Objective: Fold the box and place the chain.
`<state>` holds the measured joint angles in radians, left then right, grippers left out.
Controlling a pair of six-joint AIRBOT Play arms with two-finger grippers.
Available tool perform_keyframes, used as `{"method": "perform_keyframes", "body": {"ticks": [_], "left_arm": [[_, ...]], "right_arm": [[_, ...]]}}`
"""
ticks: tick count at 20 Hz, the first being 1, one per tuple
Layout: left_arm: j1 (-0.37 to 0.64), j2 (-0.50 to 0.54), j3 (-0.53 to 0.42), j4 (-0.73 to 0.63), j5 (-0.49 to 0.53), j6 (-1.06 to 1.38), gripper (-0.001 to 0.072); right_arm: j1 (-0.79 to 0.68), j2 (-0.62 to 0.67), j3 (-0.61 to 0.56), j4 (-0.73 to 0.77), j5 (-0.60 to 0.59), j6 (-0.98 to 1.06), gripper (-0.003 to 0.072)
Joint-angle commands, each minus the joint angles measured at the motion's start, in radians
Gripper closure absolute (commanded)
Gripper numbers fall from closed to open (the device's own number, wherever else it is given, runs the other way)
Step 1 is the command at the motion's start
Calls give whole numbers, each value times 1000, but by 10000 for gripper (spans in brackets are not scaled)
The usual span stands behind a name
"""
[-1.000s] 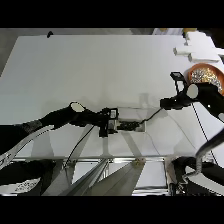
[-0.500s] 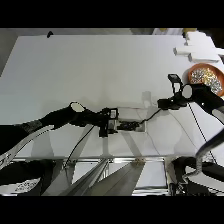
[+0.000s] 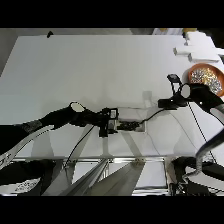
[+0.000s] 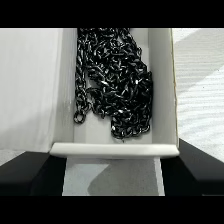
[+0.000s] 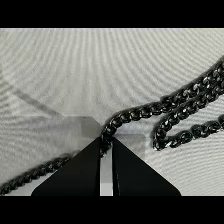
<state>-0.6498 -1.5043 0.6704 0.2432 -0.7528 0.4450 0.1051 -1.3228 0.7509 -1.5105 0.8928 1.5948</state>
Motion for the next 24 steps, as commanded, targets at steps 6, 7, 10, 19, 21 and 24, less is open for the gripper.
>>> {"method": "perform_keyframes", "body": {"ticks": [6,7,10,19,21,24], "left_arm": [[0,0,0,0,0,0,643],[0,0,0,0,0,0,643],[0,0,0,0,0,0,643],[0,0,0,0,-8,0,643],[0,0,0,0,-11,0,643],[0,0,0,0,-11,0,643]], "right_arm": [[95,230,0,-8,196,-8,672],[113,275,0,-8,223,-11,672],[164,422,0,18,300,-29,672],[296,653,-1,406,335,-91,672],[338,653,-1,457,274,-139,672],[402,649,-1,494,177,-137,672]]}}
